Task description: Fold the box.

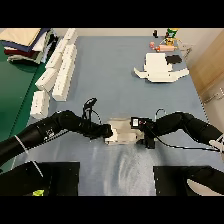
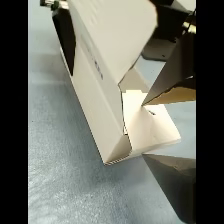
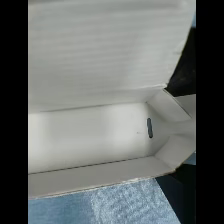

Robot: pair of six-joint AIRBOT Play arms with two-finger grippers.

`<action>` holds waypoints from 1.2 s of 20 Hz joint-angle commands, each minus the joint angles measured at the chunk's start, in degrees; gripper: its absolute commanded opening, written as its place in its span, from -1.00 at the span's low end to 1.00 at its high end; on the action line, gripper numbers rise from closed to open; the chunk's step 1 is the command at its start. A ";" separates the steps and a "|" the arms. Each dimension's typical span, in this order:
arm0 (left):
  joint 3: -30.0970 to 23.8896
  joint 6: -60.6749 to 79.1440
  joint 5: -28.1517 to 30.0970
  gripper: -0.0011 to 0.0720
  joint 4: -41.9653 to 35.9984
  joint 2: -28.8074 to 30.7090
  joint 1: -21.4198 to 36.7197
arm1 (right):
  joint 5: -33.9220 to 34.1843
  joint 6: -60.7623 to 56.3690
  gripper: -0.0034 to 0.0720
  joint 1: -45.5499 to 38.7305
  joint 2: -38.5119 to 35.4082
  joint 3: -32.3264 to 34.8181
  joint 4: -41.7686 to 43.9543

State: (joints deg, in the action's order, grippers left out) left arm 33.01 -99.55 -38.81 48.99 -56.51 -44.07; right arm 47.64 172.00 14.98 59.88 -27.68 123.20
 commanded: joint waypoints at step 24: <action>26.95 -50.49 -25.03 0.16 39.36 -24.39 -19.17 | -0.02 -0.02 0.43 0.00 0.04 0.02 0.02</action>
State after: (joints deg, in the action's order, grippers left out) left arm 58.02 -149.38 -61.47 87.79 -78.46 -63.05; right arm 47.64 172.00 14.98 59.88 -27.68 123.20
